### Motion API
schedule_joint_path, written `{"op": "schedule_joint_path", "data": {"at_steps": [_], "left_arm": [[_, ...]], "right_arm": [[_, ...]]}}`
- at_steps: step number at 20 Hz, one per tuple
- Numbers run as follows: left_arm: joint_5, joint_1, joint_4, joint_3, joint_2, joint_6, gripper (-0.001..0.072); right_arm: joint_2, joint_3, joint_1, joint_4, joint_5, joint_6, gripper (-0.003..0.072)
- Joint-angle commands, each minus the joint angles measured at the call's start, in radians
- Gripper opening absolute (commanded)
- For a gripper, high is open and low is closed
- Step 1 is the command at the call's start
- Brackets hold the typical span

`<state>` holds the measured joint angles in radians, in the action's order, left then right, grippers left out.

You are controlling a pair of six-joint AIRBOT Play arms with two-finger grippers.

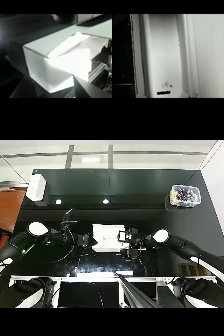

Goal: Fold the box and place the chain.

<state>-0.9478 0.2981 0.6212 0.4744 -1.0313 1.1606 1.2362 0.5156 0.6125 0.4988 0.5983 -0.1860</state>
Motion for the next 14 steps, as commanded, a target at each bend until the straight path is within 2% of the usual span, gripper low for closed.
{"op": "schedule_joint_path", "data": {"at_steps": [1,4,8,14], "left_arm": [[0.055,0.047,0.028,0.001,0.006,0.064,0.0701],[0.109,0.101,0.079,0.001,0.006,0.134,0.0700],[0.179,0.154,0.082,0.001,0.006,0.157,0.0699],[0.214,0.176,0.085,0.001,0.005,0.183,0.0700]], "right_arm": [[0.001,0.001,0.000,0.000,0.000,0.000,0.0409],[0.001,0.001,0.000,0.000,0.000,0.000,0.0409],[0.001,0.001,0.000,0.000,0.000,0.000,0.0409],[0.001,0.001,0.000,0.000,0.000,0.000,0.0409]]}}
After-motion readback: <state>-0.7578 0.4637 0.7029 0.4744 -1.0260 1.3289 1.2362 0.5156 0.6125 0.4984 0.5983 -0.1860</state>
